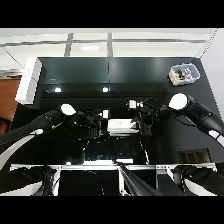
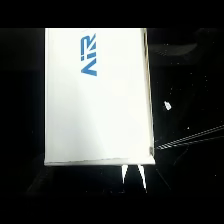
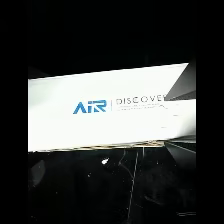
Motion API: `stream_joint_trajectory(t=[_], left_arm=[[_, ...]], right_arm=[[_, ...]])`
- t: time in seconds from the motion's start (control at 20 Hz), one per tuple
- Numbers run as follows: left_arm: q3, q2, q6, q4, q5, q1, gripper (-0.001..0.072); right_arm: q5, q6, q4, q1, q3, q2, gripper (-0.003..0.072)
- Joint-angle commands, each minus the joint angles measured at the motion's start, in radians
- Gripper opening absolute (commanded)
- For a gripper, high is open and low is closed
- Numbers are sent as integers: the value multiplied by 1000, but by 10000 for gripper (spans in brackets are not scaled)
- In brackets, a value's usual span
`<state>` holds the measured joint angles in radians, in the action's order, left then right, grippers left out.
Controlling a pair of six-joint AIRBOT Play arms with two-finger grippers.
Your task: Fold the box and place the chain.
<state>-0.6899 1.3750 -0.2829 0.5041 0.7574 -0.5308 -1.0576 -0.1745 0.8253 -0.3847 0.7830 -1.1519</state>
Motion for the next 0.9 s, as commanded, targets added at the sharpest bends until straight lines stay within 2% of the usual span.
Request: stream_joint_trajectory(t=[0.0,0.25,0.5,0.65,0.8,0.85], left_arm=[[0,0,0,0,-2,0,399],[0,0,0,0,-2,0,400],[0,0,0,0,-2,0,399],[0,0,0,0,-2,0,400],[0,0,1,0,-2,0,400],[0,0,1,0,-2,0,400]], right_arm=[[4,-1,-2,-1,0,-5,303],[6,-1,-3,-21,-50,-8,303],[8,-10,-5,-23,-42,16,303],[7,-198,-5,-19,-22,68,303],[8,-616,-43,-16,-35,85,298],[16,-680,-63,-16,-58,85,101]])
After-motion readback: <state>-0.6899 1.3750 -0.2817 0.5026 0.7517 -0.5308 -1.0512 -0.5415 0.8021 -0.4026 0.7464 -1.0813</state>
